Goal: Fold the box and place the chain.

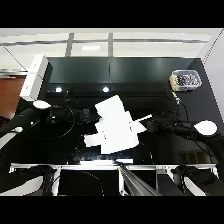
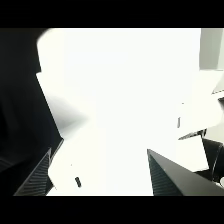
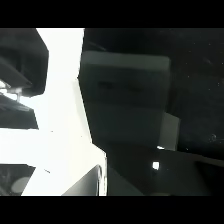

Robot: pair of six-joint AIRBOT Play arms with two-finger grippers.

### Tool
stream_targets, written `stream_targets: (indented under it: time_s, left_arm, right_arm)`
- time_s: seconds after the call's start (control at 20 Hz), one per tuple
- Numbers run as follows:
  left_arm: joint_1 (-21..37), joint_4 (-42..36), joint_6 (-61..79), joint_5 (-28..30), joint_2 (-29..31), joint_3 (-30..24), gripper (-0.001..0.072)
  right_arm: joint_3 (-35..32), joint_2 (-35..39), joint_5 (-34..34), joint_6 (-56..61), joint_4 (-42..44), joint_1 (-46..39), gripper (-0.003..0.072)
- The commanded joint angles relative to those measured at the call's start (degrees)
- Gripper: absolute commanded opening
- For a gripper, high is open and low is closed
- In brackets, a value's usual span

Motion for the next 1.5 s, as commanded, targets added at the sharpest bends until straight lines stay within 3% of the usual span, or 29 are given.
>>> stream_targets:
  time_s: [0.0,0.1,0.25,0.35,0.55,0.75,0.9,0.95,1.0,1.15,1.4,1.45]
  left_arm:
    - [-0.42,-3.5,3.39,-1.11,-5.57,-0.04,0.0713]
    - [-0.46,-6.16,9.07,-2.97,-7.78,-0.04,0.0713]
    - [-0.46,-13.81,22.25,-10.95,-10.25,-0.04,0.0712]
    - [-0.44,-13.51,24.24,-11.45,-11.34,-0.02,0.0713]
    - [-0.44,-12.98,32.15,-18.88,-13.38,-0.02,0.0712]
    - [-0.46,-9.03,33.55,-21.0,-15.82,0.79,0.07]
    - [-0.46,-7.58,33.51,-18.25,-16.02,2.19,0.0681]
    - [-0.46,-7.34,33.53,-17.66,-16.04,2.54,0.0654]
    - [-0.44,-6.95,33.99,-17.86,-16.06,2.93,0.0579]
    - [-0.46,-6.54,36.96,-21.81,-16.06,3.45,0.0546]
    - [-0.48,-0.66,37.22,-23.39,-16.06,3.8,0.0278]
    - [-0.44,-0.02,37.24,-23.28,-16.06,3.87,0.0139]
  right_arm:
    - [-0.04,0.04,-0.2,0.04,0.0,0.35,0.0038]
    - [-0.04,0.04,-0.17,0.02,0.0,0.35,0.0038]
    - [-0.04,0.02,0.09,0.04,0.02,0.35,0.0038]
    - [-0.04,0.04,0.15,0.04,0.0,0.35,0.0038]
    - [-0.02,0.02,0.33,0.04,0.0,0.35,0.0038]
    - [-0.04,0.02,0.57,0.04,0.0,0.35,0.0038]
    - [-0.04,0.04,1.38,0.02,-0.07,0.35,0.0038]
    - [-0.04,0.02,1.38,0.02,-0.07,0.35,0.0038]
    - [-0.04,0.02,1.38,0.02,-0.07,0.35,0.0038]
    - [-0.04,0.02,1.62,0.04,-0.04,0.35,0.0038]
    - [-0.02,0.02,1.57,0.04,-0.07,0.35,0.0038]
    - [-0.04,0.02,1.6,0.04,-0.07,0.35,0.0038]
